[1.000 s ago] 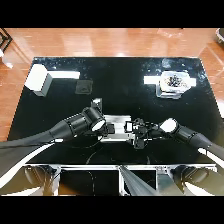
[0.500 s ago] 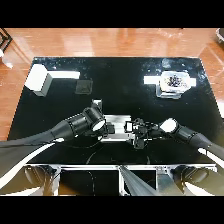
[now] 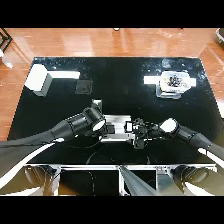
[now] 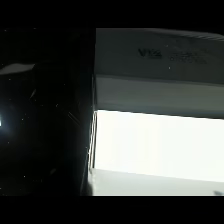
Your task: Fold the box and place the chain.
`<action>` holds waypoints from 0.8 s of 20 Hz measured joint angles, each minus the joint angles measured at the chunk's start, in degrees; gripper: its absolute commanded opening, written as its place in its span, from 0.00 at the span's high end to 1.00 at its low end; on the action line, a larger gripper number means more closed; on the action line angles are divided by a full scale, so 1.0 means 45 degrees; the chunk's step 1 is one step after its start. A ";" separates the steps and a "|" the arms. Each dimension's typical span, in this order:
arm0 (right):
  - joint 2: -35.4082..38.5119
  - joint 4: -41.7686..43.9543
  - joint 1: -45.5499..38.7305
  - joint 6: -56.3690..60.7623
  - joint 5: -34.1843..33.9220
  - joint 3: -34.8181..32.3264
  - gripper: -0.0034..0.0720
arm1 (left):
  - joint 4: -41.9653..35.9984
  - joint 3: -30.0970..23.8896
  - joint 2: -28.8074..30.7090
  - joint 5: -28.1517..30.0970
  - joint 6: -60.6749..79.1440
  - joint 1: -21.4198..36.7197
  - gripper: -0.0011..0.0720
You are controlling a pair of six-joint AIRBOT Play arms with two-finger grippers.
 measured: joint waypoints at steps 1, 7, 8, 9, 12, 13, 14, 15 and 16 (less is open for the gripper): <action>0.0000 0.0000 0.0000 0.0000 0.0000 0.0000 0.48 | 0.0000 0.0000 0.0000 0.0000 0.0000 0.0000 0.66; 0.0000 0.0000 0.0000 0.0000 0.0005 0.0000 0.48 | -0.0005 0.0015 0.0044 -0.0010 0.0000 0.0000 0.63; 0.0000 0.0000 0.0000 0.0005 0.0005 0.0000 0.48 | 0.0000 0.0015 0.0058 -0.0015 0.0000 0.0005 0.61; 0.0000 -0.0005 0.0000 0.0005 0.0005 0.0000 0.48 | 0.0000 0.0015 0.0058 -0.0015 0.0000 0.0005 0.61; 0.0000 0.0000 0.0000 0.0005 0.0005 0.0000 0.48 | 0.0000 0.0019 0.0068 -0.0015 0.0000 0.0005 0.70; 0.0000 -0.0005 0.0000 0.0000 0.0000 0.0000 0.48 | 0.0000 0.0019 0.0073 -0.0024 0.0005 0.0005 0.83; -0.0005 -0.0053 0.0000 -0.0058 -0.0010 0.0000 0.48 | 0.0000 0.0019 0.0073 -0.0073 0.0058 0.0010 0.92; -0.0005 -0.0063 0.0000 -0.0053 0.0005 0.0000 0.48 | 0.0000 0.0019 0.0073 -0.0049 0.0034 0.0010 0.94; -0.0005 -0.0058 0.0000 -0.0044 0.0005 0.0000 0.48 | 0.0000 0.0019 0.0078 -0.0049 0.0024 0.0010 0.96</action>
